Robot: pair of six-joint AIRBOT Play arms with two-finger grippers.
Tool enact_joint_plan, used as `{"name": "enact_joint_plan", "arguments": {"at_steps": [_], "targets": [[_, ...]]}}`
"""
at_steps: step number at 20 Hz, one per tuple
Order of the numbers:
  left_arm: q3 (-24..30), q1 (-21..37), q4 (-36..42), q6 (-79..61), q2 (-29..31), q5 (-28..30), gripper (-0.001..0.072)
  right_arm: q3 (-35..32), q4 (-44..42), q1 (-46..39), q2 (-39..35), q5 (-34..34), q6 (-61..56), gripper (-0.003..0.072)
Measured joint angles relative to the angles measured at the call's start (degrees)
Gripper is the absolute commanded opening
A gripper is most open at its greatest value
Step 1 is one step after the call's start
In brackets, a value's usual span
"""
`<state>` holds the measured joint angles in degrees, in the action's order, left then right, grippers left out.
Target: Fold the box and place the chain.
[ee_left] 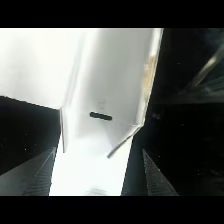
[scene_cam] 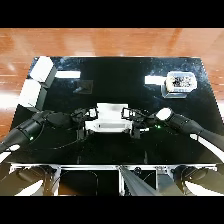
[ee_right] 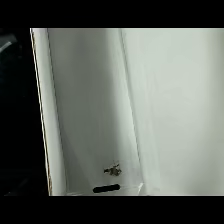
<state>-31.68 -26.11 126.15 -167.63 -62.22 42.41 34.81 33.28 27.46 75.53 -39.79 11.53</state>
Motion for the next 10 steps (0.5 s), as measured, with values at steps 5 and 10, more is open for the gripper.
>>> {"name": "enact_joint_plan", "arguments": {"at_steps": [5, 10], "targets": [[0.00, 1.09, -0.50, -1.07, -1.25, -1.73, 0.0614, 0.00, 0.00, 0.00, 0.00, 0.00, 0.00, 0.0556], [-0.02, 1.77, -0.26, -1.73, -2.51, -2.38, 0.0596, 0.00, 0.00, 0.00, 0.00, 0.00, 0.00, 0.0556]]}}
